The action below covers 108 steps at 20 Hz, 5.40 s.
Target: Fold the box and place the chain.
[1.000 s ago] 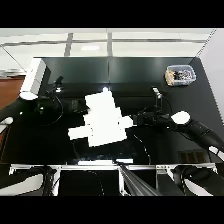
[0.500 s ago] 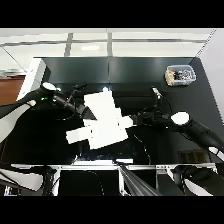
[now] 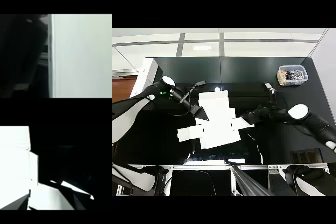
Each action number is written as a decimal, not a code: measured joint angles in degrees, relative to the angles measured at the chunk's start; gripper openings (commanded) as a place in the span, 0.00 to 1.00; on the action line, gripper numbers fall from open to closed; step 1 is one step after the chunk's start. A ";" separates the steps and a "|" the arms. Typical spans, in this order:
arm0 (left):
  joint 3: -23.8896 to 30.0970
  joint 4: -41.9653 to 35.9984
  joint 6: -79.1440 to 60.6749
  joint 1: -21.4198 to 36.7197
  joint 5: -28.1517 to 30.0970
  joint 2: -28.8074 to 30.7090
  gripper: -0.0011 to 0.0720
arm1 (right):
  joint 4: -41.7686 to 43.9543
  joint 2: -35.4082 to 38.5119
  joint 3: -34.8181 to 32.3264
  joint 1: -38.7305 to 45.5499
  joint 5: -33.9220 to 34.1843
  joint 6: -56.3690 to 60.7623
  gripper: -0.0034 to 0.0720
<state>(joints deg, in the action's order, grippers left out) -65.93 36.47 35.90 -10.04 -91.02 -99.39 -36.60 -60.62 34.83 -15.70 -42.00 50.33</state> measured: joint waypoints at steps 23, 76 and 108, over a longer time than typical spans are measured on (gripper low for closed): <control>23.89 0.44 -43.78 -14.23 46.88 23.23 0.05 | -21.31 3.13 2.84 -6.43 -13.70 -22.34 0.84; 22.88 0.57 -44.57 -17.51 49.90 19.61 0.05 | -5.05 1.70 -3.58 -10.29 6.29 -49.03 0.97; 22.88 0.61 -44.74 -17.51 46.88 19.61 0.05 | 12.87 -11.69 -3.52 -7.26 0.63 -74.49 0.96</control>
<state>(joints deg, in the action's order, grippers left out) -43.05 37.08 -8.84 -27.55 -44.14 -79.79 -23.73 -72.31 31.31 -22.96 -41.36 -24.16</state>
